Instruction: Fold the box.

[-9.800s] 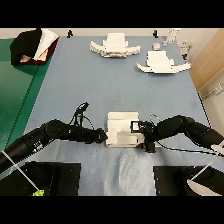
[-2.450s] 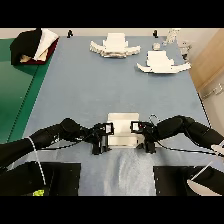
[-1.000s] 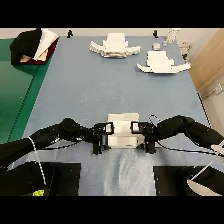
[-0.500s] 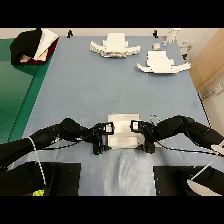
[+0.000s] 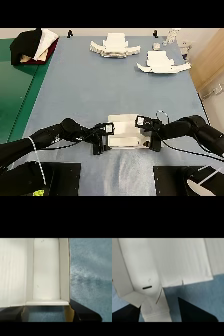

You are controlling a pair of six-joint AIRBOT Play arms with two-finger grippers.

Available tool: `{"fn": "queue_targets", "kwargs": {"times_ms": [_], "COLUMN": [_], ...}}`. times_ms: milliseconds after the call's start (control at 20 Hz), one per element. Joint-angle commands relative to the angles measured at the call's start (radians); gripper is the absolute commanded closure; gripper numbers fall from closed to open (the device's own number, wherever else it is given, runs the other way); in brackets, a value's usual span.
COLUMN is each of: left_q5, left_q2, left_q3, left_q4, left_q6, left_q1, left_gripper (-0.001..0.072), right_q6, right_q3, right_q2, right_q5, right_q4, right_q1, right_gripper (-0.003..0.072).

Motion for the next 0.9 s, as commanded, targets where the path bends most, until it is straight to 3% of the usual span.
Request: {"fn": "queue_targets", "kwargs": {"times_ms": [0, 100, 200, 250, 300, 350, 400, 450, 600, 850], "left_q5": [0.003, 0.003, 0.003, 0.003, 0.003, 0.003, 0.003, 0.003, 0.003, 0.003], "left_q2": [0.000, 0.000, 0.000, 0.000, 0.000, 0.000, 0.000, 0.000, 0.000, 0.000], "left_q3": [0.000, 0.000, 0.000, 0.000, 0.000, 0.000, 0.000, 0.000, 0.000, 0.000], "left_q4": [-0.002, -0.002, -0.002, -0.002, -0.002, -0.002, -0.002, -0.002, -0.002, -0.002], "left_q6": [0.000, 0.000, 0.000, 0.000, 0.000, 0.000, 0.000, 0.000, 0.000, 0.000], "left_q1": [0.000, 0.000, 0.000, 0.000, 0.000, 0.000, 0.000, 0.000, 0.000, 0.000], "left_gripper": [0.0229, 0.0229, 0.0229, 0.0229, 0.0228, 0.0229, 0.0229, 0.0228, 0.0229, 0.0229], "right_q6": [0.271, 0.431, 0.599, 0.665, 0.723, 0.739, 0.740, 0.752, 0.801, 0.807], "right_q3": [0.001, 0.008, 0.044, 0.068, 0.090, 0.102, 0.107, 0.111, 0.114, 0.175], "right_q2": [0.105, 0.164, 0.197, 0.199, 0.194, 0.183, 0.162, 0.134, -0.006, -0.202], "right_q5": [-0.172, -0.278, -0.303, -0.288, -0.258, -0.204, -0.130, -0.058, 0.117, 0.167], "right_q4": [-0.163, -0.148, -0.039, 0.061, 0.203, 0.327, 0.424, 0.463, 0.470, 0.463], "right_q1": [0.001, 0.001, 0.001, 0.001, 0.001, 0.003, 0.008, 0.018, 0.031, 0.022], "right_gripper": [-0.0027, -0.0018, 0.0014, 0.0181, 0.0440, 0.0594, 0.0611, 0.0688, 0.0687, 0.0686]}}
